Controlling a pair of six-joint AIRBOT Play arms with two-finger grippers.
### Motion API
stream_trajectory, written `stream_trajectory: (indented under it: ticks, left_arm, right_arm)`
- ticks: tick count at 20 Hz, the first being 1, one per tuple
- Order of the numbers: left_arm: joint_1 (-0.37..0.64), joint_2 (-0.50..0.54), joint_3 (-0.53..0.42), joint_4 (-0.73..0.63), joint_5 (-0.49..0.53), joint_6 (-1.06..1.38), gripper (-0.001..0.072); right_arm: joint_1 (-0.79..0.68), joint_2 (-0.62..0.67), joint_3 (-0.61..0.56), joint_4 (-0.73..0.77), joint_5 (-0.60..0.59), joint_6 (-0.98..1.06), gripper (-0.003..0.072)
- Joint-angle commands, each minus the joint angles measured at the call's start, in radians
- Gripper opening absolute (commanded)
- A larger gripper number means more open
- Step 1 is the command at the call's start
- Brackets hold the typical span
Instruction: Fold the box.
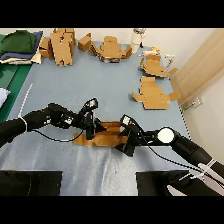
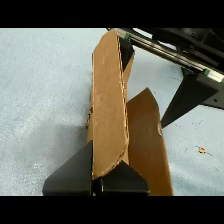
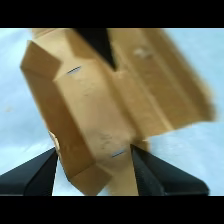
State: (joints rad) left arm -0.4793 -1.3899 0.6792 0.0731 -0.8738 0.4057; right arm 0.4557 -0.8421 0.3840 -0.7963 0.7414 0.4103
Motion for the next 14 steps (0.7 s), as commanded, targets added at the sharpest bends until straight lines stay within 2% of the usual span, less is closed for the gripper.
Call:
stream_trajectory:
  ticks: [1, 3, 6, 9, 11, 14]
  left_arm:
    - [0.0, 0.0, 0.001, -0.002, 0.002, 0.0, 0.0015]
    - [0.0, 0.0, 0.001, -0.002, 0.002, 0.0, 0.0014]
    - [0.0, 0.0, 0.001, -0.002, 0.002, 0.0, 0.0014]
    - [0.0, 0.0, 0.001, -0.002, 0.002, 0.0, 0.0014]
    - [0.0, 0.0, 0.001, -0.002, 0.002, 0.0, 0.0014]
    - [0.0, 0.0, 0.001, -0.002, 0.003, 0.0, 0.0014]
  right_arm:
    - [0.001, 0.009, 0.018, -0.015, 0.131, -0.113, 0.0715]
    - [0.001, 0.041, 0.018, -0.036, 0.096, -0.141, 0.0715]
    - [0.001, 0.082, 0.018, -0.149, 0.041, -0.139, 0.0715]
    - [0.001, 0.083, 0.018, -0.154, 0.019, -0.138, 0.0715]
    - [0.002, 0.093, 0.02, -0.153, 0.073, -0.138, 0.0715]
    - [0.089, 0.198, 0.024, -0.174, 0.193, -0.117, 0.0715]
